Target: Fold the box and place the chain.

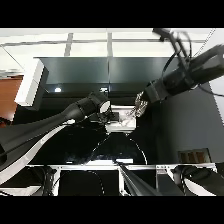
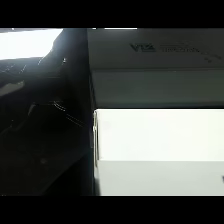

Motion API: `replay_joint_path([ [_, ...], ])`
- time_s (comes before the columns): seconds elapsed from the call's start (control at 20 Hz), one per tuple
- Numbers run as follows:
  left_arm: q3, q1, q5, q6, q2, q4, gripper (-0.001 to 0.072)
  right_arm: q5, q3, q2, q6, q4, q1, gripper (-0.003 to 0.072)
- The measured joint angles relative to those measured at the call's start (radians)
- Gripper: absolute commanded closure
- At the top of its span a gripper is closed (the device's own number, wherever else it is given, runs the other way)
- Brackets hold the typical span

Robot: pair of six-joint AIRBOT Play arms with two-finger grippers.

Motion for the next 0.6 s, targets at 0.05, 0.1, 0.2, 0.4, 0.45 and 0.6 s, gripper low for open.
replay_joint_path([
  [0.05,0.0,0.0,0.0,0.0,0.0,0.0,0.0681,-0.001,-0.042,0.0,0.002,-0.009,0.0,0.0679],
  [0.1,0.0,0.0,0.0,0.0,0.0,0.0,0.0681,-0.019,-0.085,0.0,0.002,-0.007,0.0,0.0679],
  [0.2,0.0,0.0,0.0,0.0,0.0,0.0,0.0682,-0.092,-0.177,0.0,0.002,0.019,0.0,0.068],
  [0.4,0.0,0.0,0.001,0.0,0.0,0.0,0.0682,-0.271,-0.3,-0.017,-0.008,0.111,0.001,0.068],
  [0.45,0.0,0.0,0.001,0.0,0.0,0.0,0.0681,-0.302,-0.313,-0.023,-0.013,0.133,0.001,0.0679],
  [0.6,0.0,0.0,0.001,0.0,0.0,0.0,0.0682,-0.346,-0.336,-0.042,-0.022,0.159,0.001,0.0679],
])
